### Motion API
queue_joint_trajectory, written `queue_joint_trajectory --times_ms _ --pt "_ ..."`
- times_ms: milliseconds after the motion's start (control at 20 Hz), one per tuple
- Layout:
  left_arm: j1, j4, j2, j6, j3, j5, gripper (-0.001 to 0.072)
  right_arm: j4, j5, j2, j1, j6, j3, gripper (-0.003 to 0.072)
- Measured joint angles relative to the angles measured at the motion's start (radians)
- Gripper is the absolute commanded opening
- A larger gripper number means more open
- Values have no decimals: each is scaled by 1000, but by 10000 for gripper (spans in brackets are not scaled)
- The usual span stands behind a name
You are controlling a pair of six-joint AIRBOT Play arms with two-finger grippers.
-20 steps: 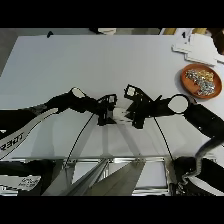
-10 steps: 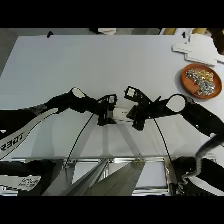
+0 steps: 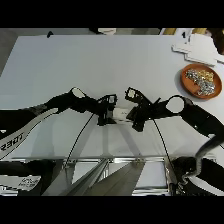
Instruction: Fold the box and place the chain.
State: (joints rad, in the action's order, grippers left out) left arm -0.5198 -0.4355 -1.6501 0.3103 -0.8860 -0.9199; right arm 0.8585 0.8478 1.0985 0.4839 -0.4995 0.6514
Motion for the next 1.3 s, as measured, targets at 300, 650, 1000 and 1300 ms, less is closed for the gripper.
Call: queue_joint_trajectory --times_ms 300,650,1000,1300 --pt "0 0 0 0 0 0 209 0 -13 0 0 9 -25 15" --pt "0 0 0 0 0 1 209 -2 -28 0 0 11 -63 15" --pt "0 0 0 0 0 2 209 2 -29 0 0 13 -85 15" --pt "0 4 0 -4 0 0 209 9 -36 -82 0 10 -84 15"
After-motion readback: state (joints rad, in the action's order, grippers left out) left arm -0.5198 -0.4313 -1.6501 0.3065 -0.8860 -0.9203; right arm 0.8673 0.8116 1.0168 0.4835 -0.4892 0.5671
